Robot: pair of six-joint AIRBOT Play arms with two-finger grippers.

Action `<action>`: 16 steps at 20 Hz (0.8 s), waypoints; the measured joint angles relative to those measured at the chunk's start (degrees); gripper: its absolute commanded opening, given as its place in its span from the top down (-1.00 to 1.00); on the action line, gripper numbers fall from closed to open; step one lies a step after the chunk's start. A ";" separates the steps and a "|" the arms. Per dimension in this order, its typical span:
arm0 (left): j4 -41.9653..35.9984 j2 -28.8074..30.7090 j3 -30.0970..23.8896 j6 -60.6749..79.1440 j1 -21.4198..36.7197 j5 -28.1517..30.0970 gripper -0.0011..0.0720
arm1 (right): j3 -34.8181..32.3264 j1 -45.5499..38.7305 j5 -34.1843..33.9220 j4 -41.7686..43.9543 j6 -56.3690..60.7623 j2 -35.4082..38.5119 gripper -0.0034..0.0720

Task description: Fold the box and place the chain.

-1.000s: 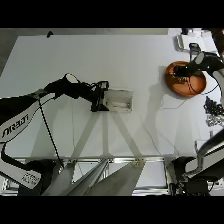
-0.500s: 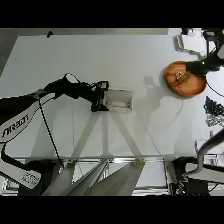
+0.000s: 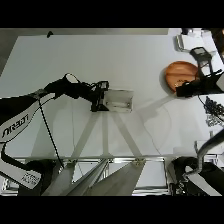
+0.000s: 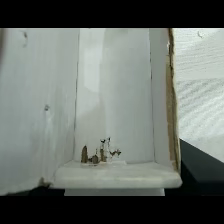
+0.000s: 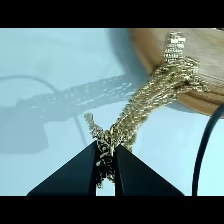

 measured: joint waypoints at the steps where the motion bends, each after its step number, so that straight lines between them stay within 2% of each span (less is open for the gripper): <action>1: -0.02 0.00 0.00 0.02 0.00 -0.02 0.54 | -0.42 2.27 0.17 0.70 -0.02 0.48 0.89; 8: 0.00 0.00 0.00 0.00 0.02 -0.02 0.54 | -1.16 17.53 -6.58 3.34 0.09 -1.18 0.89; 16: 0.00 0.00 0.00 0.00 0.00 0.00 0.54 | 0.90 24.24 -16.22 7.61 -0.13 -10.21 0.89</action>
